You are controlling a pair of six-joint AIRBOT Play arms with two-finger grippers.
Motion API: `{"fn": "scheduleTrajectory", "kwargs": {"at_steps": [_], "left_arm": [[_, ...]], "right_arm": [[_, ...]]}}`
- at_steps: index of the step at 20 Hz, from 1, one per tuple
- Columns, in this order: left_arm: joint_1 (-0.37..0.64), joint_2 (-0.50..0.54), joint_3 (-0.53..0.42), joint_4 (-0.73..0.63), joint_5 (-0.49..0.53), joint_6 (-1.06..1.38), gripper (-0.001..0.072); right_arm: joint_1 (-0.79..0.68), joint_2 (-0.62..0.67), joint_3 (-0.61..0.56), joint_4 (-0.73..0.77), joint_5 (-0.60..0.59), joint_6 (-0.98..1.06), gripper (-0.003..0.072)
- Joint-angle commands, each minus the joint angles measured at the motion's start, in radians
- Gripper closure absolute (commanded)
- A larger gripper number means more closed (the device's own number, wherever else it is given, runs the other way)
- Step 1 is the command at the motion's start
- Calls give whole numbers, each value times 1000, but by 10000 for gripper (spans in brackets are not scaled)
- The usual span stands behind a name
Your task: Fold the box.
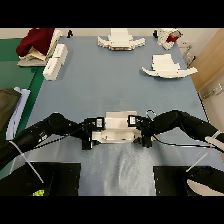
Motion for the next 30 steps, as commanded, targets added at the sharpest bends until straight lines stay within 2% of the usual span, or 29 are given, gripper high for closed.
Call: {"fn": "scheduleTrajectory", "kwargs": {"at_steps": [1,2,3,4,7,9,16,23,24,25,26,27,30], "left_arm": [[-2,-54,-1,-108,14,121,193],[-12,-55,-1,-111,31,121,194],[-23,-55,-1,-114,51,121,358],[-31,-55,-1,-114,69,121,487],[-51,-67,-1,-131,93,121,487],[-68,-78,1,-149,94,137,666],[-85,-123,11,-218,131,140,666],[-85,-124,11,-219,137,140,664],[-85,-124,11,-219,137,139,661],[-85,-124,11,-219,136,138,551],[-85,-124,11,-220,134,136,275],[-85,-124,11,-224,134,135,162],[-85,-124,11,-226,134,135,163]], "right_arm": [[1,0,1,0,0,0,187],[1,0,1,0,0,0,187],[1,0,1,0,0,0,187],[1,0,1,0,0,0,187],[1,0,1,0,0,0,186],[1,0,1,0,0,0,187],[1,0,1,0,0,0,186],[1,0,2,0,0,0,186],[1,0,2,0,0,0,187],[1,0,2,0,0,0,187],[1,0,2,0,0,0,187],[1,0,2,0,0,0,187],[1,0,2,0,0,0,186]]}}
